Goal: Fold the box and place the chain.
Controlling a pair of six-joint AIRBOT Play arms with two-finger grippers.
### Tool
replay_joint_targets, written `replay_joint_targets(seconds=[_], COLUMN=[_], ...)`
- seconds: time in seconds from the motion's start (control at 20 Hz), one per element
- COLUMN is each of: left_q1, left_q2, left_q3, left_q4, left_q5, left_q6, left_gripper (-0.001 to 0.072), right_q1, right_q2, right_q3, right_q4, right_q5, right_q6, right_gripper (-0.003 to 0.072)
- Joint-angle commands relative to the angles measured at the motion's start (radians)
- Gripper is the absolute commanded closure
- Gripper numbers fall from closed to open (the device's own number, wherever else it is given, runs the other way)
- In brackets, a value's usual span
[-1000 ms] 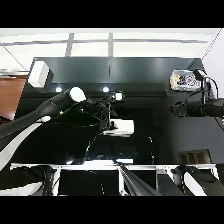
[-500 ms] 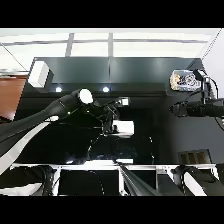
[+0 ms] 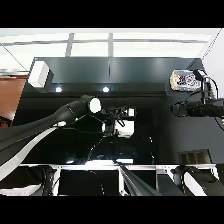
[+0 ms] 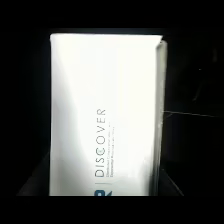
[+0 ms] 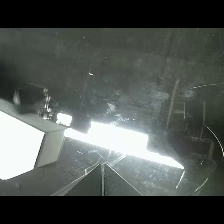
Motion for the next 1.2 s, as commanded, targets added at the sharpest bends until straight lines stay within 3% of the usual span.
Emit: replay_joint_targets(seconds=[0.0,0.05,0.1,0.2,0.35,0.5,0.7,0.9,1.05,1.15], left_q1=[-0.03,-0.03,-0.026,0.003,0.123,0.359,0.774,1.089,1.215,1.239], left_q2=[-0.005,0.001,0.012,0.052,0.13,0.193,0.234,0.234,0.219,0.185], left_q3=[0.001,0.001,0.0,0.0,0.0,0.0,0.0,0.0,0.002,0.022], left_q4=[0.133,0.143,0.169,0.249,0.402,0.546,0.447,0.371,0.402,0.403], left_q5=[0.052,0.024,-0.005,-0.051,-0.174,-0.307,-0.372,-0.33,-0.255,-0.185], left_q6=[-0.16,-0.181,-0.215,-0.325,-0.533,-0.733,-0.827,-0.867,-0.867,-0.867], left_gripper=[0.0117,0.0271,0.0377,0.0378,0.0378,0.0378,0.0377,0.0377,0.0378,0.0378], right_q1=[0.0,0.0,0.0,0.0,0.0,0.0,0.0,0.0,0.0,0.0], right_q2=[0.0,0.0,0.0,0.0,0.0,0.0,0.0,0.0,0.0,0.0], right_q3=[0.0,0.0,0.0,0.0,0.0,0.0,0.0,-0.001,-0.001,-0.001], right_q4=[0.0,0.0,0.0,0.0,0.0,0.0,0.0,0.0,0.0,0.0], right_q5=[0.001,0.002,0.004,0.008,0.011,0.01,0.002,-0.015,-0.023,-0.029], right_q6=[0.0,0.0,0.0,0.0,0.0,0.0,0.0,0.0,0.0,0.0], right_gripper=[0.0672,0.0672,0.0672,0.0672,0.0672,0.0672,0.0672,0.0672,0.0672,0.0672])
